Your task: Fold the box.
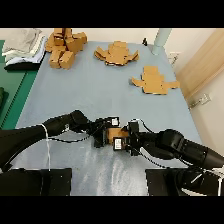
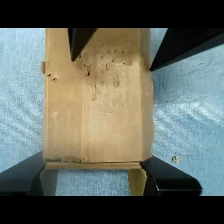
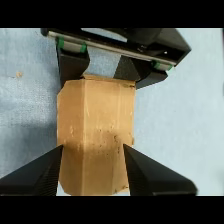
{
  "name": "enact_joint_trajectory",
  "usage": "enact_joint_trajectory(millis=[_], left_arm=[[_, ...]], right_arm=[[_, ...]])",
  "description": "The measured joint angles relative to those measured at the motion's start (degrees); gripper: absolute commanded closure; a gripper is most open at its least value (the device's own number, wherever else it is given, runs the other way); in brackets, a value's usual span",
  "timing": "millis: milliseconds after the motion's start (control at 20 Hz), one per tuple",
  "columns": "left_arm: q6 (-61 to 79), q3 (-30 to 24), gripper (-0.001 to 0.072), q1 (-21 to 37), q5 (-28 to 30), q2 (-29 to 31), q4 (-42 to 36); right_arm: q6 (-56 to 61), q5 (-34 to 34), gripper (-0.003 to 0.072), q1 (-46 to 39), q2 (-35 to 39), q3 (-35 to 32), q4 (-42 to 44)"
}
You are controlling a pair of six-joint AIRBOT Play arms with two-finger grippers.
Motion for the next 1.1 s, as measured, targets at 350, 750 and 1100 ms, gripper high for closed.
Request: enact_joint_trajectory(millis=[350, 750, 1100], left_arm=[[0.0, 0.0, 0.0257, 0.0, 0.0, 0.0, 0.0], [0.0, 0.0, 0.0257, 0.0, 0.0, 0.0, 0.0], [0.0, 0.0, 0.0258, 0.0, 0.0, 0.0, 0.0]], right_arm=[[5.2, 1.5, 0.0189, 2.1, 0.2, -1.0, -6.3], [6.3, 1.8, 0.0189, 2.4, 3.8, -1.0, -8.6], [7.2, 1.8, 0.0189, 2.4, 5.3, -1.1, -10.1]])
